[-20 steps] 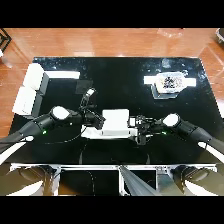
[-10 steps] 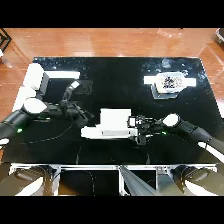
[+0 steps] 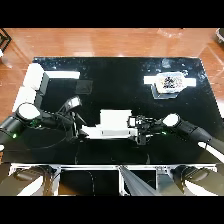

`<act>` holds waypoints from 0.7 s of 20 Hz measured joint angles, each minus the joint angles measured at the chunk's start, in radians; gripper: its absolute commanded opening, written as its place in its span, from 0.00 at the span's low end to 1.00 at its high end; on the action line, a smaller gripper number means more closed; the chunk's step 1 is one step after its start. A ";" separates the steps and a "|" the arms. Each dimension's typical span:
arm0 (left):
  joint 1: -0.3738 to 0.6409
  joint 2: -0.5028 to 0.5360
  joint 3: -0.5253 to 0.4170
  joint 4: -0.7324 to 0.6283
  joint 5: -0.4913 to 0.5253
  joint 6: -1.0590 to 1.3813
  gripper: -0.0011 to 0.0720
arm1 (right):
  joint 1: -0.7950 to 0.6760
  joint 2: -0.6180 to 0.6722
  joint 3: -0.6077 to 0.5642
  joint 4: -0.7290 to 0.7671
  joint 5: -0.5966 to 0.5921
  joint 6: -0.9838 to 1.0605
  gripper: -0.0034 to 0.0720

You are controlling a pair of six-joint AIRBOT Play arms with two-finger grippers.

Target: Fold the box and place the chain.

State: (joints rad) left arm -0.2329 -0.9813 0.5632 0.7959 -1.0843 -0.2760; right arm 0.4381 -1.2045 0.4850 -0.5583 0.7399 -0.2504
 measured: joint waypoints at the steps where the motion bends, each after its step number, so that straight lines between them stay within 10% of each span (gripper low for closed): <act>1: -0.021 -0.004 -0.013 0.002 0.037 0.072 0.89 | 0.000 0.000 0.000 0.000 0.000 0.000 0.65; 14: -0.210 -0.142 -0.048 -0.041 0.302 0.322 0.89 | 0.000 0.000 0.000 0.000 0.000 0.000 0.65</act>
State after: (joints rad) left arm -0.4427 -1.1236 0.5152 0.7547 -0.7826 0.0463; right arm 0.4381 -1.2045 0.4850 -0.5579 0.7399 -0.2504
